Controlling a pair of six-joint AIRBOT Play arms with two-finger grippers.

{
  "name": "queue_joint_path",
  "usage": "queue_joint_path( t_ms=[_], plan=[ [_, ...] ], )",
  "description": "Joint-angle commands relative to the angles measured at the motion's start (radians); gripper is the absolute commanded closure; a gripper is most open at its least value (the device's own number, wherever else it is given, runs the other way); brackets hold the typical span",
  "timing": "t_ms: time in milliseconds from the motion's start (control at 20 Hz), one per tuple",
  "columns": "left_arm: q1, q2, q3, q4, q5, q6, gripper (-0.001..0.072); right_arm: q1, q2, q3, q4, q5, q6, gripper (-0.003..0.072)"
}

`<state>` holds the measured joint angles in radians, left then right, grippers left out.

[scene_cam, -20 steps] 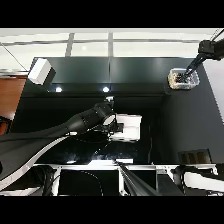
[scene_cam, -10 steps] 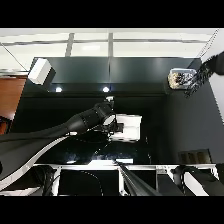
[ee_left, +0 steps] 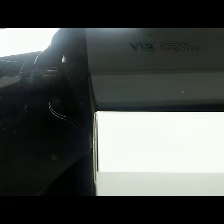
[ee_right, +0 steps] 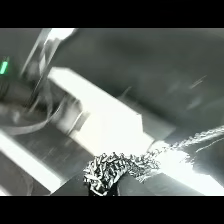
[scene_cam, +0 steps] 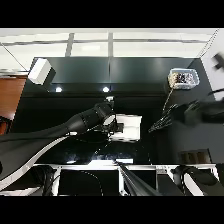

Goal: Fold the box and place the chain.

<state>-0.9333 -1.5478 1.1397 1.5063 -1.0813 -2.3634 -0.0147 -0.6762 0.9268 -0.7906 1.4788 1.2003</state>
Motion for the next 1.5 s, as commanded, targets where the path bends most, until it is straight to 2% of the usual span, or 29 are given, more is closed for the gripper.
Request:
queue_joint_path(
  t_ms=[0,150,350,600,750,900,1100,1350,1450],
  plan=[
    [0.0,0.001,0.0,0.0,0.005,0.0,0.0682,0.129,0.012,-0.149,0.064,-0.06,0.001,0.0675],
    [0.0,0.001,0.0,0.0,0.005,0.0,0.0682,0.23,0.009,-0.214,0.138,-0.195,0.012,0.0675],
    [0.0,0.001,0.0,0.0,0.005,0.0,0.0682,0.341,-0.023,-0.224,0.187,-0.389,0.09,0.0674],
    [0.0,0.001,0.0,0.0,0.004,0.0,0.0682,0.362,-0.034,-0.224,0.188,-0.56,0.136,0.0674],
    [0.0,0.001,0.0,0.0,0.004,0.0,0.0682,0.362,-0.037,-0.224,0.191,-0.554,0.144,0.0674],
    [0.0,0.001,0.0,0.0,0.004,0.0,0.0682,0.362,-0.037,-0.217,0.256,-0.552,0.144,0.0674],
    [0.0,0.001,0.0,0.0,0.005,0.0,0.0682,0.362,-0.037,-0.209,0.246,-0.544,0.142,0.0674],
    [0.0,0.001,0.0,0.0,0.005,0.0,0.0682,0.366,-0.037,-0.21,-0.002,-0.438,0.245,0.0674],
    [0.0,0.001,0.0,0.0,0.005,0.0,0.0682,0.381,-0.037,-0.22,-0.037,-0.417,0.248,0.0674]
  ],
)
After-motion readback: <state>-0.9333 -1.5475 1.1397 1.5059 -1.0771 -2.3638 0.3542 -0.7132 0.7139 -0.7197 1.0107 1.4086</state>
